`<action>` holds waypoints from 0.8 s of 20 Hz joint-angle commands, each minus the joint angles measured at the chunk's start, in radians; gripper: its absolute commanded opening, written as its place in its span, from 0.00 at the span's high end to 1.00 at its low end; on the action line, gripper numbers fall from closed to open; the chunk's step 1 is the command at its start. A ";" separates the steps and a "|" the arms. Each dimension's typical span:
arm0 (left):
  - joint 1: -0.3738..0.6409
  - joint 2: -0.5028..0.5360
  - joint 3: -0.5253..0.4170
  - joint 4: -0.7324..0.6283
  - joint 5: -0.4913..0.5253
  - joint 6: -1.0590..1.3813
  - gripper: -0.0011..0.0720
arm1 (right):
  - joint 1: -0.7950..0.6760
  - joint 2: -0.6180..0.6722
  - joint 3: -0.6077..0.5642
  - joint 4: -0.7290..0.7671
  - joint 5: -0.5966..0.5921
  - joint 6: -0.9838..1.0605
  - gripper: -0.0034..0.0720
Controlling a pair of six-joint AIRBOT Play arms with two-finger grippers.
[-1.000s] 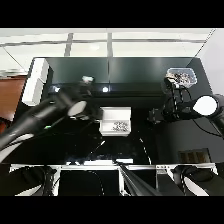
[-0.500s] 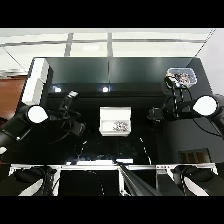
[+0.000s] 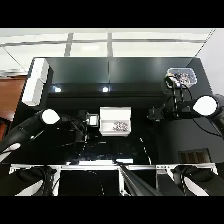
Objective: Fold the box and place the chain.
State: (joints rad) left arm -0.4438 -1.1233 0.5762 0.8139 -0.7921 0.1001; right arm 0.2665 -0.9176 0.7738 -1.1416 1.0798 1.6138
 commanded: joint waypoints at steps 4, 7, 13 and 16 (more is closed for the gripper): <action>0.041 -0.146 0.015 -0.199 -0.003 0.179 0.01 | 0.000 0.001 0.000 0.007 0.000 0.029 0.47; 0.039 -0.172 0.016 -0.254 -0.005 0.240 0.01 | 0.000 0.001 0.000 0.007 0.000 0.029 0.47; 0.024 -0.194 0.045 -0.257 -0.005 0.236 0.01 | 0.006 0.001 0.000 0.007 -0.001 0.029 0.47; 0.008 -0.195 0.046 -0.257 0.006 0.236 0.01 | 0.010 0.000 0.000 0.007 -0.005 0.029 0.47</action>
